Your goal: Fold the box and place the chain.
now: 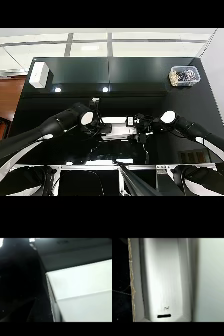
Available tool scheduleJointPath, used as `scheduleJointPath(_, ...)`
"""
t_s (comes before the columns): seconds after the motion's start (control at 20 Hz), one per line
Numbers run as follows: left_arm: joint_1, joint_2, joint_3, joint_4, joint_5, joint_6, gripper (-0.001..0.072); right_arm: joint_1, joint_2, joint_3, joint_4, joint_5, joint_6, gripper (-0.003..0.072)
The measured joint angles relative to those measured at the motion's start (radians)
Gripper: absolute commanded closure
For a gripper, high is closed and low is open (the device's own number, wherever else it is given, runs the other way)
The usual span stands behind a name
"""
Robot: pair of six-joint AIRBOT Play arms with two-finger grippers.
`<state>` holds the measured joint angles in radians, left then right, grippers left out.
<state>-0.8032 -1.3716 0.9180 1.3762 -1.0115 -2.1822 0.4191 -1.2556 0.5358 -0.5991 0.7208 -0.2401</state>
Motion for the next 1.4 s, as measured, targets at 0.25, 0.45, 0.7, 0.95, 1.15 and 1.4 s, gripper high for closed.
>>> scheduleJointPath(0.25, -0.045, -0.059, 0.082, 0.072, -0.074, -0.123, 0.0323, 0.0, 0.0, 0.0, 0.0, 0.0, 0.0, 0.045)
scheduleJointPath(0.45, -0.055, -0.072, 0.106, 0.092, -0.08, -0.164, 0.0688, 0.0, 0.0, 0.0, 0.0, 0.0, 0.0, 0.0451)
scheduleJointPath(0.7, -0.058, -0.076, 0.113, 0.096, -0.077, -0.192, 0.064, 0.0, 0.0, 0.0, 0.0, -0.001, 0.0, 0.045)
scheduleJointPath(0.95, -0.057, -0.076, 0.115, 0.086, -0.071, -0.2, 0.0334, 0.0, 0.0, 0.0, 0.0, -0.001, 0.0, 0.0451)
scheduleJointPath(1.15, -0.055, -0.084, 0.115, 0.086, -0.067, -0.203, 0.0414, 0.0, 0.0, 0.0, 0.0, -0.001, 0.0, 0.0451)
scheduleJointPath(1.4, -0.056, -0.102, 0.115, 0.084, -0.071, -0.207, 0.0638, 0.0, 0.0, 0.0, 0.0, 0.0, 0.0, 0.0451)
